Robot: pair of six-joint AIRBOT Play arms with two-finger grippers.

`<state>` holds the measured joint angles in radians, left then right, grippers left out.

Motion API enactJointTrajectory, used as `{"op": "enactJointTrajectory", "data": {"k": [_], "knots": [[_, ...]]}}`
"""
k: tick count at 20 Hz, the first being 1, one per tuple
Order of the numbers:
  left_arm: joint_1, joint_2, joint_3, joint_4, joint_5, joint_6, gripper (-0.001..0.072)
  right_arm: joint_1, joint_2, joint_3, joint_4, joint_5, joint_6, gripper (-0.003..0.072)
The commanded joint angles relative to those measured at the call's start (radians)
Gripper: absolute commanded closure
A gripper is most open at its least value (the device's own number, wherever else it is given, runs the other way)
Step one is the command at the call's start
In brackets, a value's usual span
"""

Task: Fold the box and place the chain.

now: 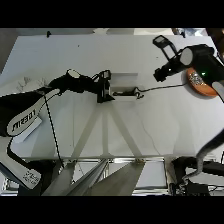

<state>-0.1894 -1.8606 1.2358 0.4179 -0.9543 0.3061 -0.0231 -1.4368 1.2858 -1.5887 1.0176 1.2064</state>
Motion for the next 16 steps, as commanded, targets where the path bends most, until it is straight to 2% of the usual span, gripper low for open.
{"op": "enactJointTrajectory", "data": {"k": [1,8,11,16], "knots": [[0.001,0.0,0.0,0.0,0.0,0.0,0.0429,-0.119,-0.049,0.0,0.0,0.051,-0.003,0.0205],[0.001,0.0,0.0,0.0,0.0,0.0,0.0429,-0.128,-0.206,0.0,0.0,-0.005,-0.011,0.0203],[0.001,0.0,0.0,0.0,0.0,0.0,0.0429,-0.128,-0.24,0.0,0.006,-0.055,0.001,0.0204],[0.001,0.0,0.0,0.0,0.0,0.0,0.0429,-0.128,-0.272,0.0,0.006,-0.068,0.051,0.0207]]}}
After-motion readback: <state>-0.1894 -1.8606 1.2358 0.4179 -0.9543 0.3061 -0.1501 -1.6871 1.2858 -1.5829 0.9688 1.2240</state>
